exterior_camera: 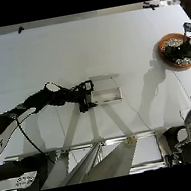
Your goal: Fold the box and place the chain.
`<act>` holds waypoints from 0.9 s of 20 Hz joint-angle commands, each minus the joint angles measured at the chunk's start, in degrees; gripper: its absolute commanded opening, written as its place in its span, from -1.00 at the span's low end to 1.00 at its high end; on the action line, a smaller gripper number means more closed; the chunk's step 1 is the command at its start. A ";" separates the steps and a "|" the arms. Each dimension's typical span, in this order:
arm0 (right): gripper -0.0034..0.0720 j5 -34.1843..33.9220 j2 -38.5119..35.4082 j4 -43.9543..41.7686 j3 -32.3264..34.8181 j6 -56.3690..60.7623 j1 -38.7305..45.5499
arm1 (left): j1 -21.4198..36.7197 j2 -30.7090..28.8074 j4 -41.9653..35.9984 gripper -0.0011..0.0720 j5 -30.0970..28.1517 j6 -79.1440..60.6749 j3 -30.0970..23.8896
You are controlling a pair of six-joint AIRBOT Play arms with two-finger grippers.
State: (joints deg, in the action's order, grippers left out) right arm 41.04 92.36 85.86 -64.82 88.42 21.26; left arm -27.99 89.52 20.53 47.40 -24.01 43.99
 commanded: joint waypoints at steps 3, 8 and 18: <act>-0.86 3.63 0.28 -0.63 -0.02 -0.48 0.00 | 0.04 -0.07 0.00 -0.11 -0.02 -0.02 0.04; -0.86 3.98 -5.31 -0.20 -0.04 -0.48 0.00 | 0.04 -0.04 0.00 -0.11 -0.04 -0.02 0.04; -0.86 11.15 -28.87 0.11 -0.04 -6.49 0.00 | 0.04 -0.07 0.00 -0.11 -0.02 -0.02 0.04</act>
State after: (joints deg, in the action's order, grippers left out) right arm 48.80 70.15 86.24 -64.79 84.07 21.26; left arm -27.99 89.49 20.51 47.40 -24.03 43.99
